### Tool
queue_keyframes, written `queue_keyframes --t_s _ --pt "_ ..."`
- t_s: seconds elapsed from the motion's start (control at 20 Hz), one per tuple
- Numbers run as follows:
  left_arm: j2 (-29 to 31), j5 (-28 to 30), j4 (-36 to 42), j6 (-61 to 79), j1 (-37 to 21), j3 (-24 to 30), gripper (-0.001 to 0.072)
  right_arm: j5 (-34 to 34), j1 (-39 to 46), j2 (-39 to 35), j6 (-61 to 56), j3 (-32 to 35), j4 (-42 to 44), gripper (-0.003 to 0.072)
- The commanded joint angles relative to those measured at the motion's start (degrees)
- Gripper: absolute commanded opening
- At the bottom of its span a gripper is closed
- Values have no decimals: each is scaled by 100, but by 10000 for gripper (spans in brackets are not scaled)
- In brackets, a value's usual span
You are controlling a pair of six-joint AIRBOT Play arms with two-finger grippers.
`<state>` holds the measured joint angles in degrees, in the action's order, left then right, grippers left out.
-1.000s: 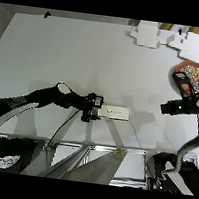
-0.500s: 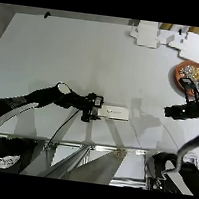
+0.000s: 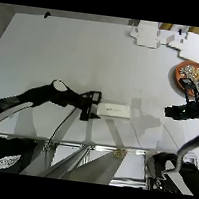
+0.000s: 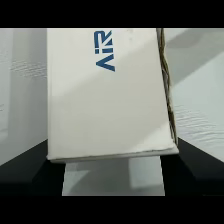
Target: Fold the box and place the chain.
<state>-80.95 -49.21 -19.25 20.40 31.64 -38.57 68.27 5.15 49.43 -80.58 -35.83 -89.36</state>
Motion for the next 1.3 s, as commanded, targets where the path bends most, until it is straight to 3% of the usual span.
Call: queue_keyframes --t_s 0.0,0.05,0.1,0.15,0.2,0.35,0.55,0.75,0.85,1.1,1.25 --pt "826 -22 -774 -1419 -737 -4 152 2 4 -4 0 2 2 24" --pt "1191 -35 -1172 -2000 -1145 -4 155 2 4 -4 0 2 2 24" --pt "1539 -33 -1556 -2656 -1565 -4 205 2 4 -2 -2 2 2 24" --pt "1908 -33 -2000 -3467 -2055 -4 320 4 4 -4 0 2 2 24" --pt "2221 -33 -2452 -4216 -2531 -4 346 2 4 -4 0 2 2 24" --pt "2907 -42 -3751 -5851 -3899 -2 342 2 4 -4 0 2 2 24" --pt "2876 -245 -4258 -6566 -5110 0 344 2 4 -2 0 2 2 24" --pt "2415 -588 -4481 -6568 -5318 0 380 2 4 -4 0 2 2 24" --pt "2194 -702 -4483 -6575 -5296 0 693 2 4 -4 0 2 2 24" --pt "2133 -780 -4487 -6780 -5296 0 699 2 4 -4 0 2 2 24" --pt "2448 -920 -4468 -7302 -5296 -2 698 4 4 -4 0 2 2 24"
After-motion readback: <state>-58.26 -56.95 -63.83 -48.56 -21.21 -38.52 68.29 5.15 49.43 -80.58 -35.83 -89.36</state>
